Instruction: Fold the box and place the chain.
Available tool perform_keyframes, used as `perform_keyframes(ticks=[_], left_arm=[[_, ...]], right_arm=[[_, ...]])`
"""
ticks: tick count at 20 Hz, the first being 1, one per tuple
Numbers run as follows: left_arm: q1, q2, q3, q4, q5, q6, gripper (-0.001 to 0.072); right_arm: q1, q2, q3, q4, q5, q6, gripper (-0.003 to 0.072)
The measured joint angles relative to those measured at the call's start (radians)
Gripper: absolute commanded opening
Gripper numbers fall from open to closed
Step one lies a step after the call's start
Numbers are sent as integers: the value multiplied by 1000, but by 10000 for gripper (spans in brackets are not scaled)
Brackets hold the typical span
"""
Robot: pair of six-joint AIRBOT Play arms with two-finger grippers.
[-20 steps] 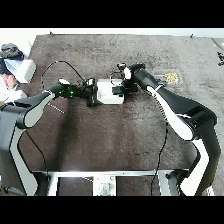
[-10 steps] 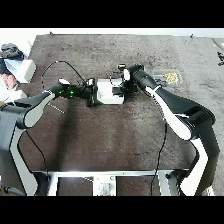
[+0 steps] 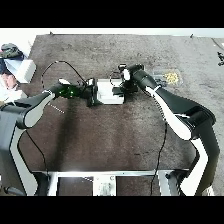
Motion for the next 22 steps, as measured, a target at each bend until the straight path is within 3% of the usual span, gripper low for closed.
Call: perform_keyframes(ticks=[3,4,5,11,12,14,22], left_arm=[[0,0,0,0,0,0,397],[0,0,0,0,0,0,397],[0,0,0,0,0,-1,397],[-1,0,0,0,0,-3,397],[-1,0,0,-1,0,-3,397],[-1,0,0,0,0,3,397],[-1,0,0,0,0,0,397]], right_arm=[[0,9,0,8,20,0,212],[0,10,1,11,25,0,38],[1,10,1,20,27,0,19],[1,10,1,21,16,4,19],[0,9,1,21,13,3,30],[1,9,1,18,13,-8,387],[1,63,0,26,17,-45,389]])
